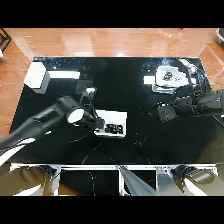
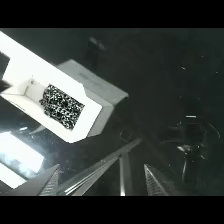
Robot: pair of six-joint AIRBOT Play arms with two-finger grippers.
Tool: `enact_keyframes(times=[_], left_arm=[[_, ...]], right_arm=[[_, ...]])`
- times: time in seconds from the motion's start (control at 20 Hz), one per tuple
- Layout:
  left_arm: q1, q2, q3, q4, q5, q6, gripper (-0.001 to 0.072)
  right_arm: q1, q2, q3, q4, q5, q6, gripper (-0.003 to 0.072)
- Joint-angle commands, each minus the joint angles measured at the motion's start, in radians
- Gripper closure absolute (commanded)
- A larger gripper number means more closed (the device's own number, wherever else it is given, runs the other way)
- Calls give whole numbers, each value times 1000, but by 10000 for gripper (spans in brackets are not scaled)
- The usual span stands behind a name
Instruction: Fold the box and place the chain.
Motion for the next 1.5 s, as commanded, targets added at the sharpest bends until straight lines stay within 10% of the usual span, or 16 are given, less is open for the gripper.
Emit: enact_keyframes(times=[0.0,0.2,0.5,0.8,1.45], left_arm=[[38,167,-5,42,-237,138,125],[283,325,-100,76,-264,215,124],[694,364,-211,-391,-148,480,136],[613,361,-261,-393,-16,504,136],[545,361,-344,-341,140,499,136]], right_arm=[[0,-8,0,-44,62,15,-22],[1,-41,0,-29,-18,12,-22],[92,-359,209,-1,-262,25,-20],[208,-636,300,34,-241,35,-21],[274,-640,300,251,-68,-460,-12]])
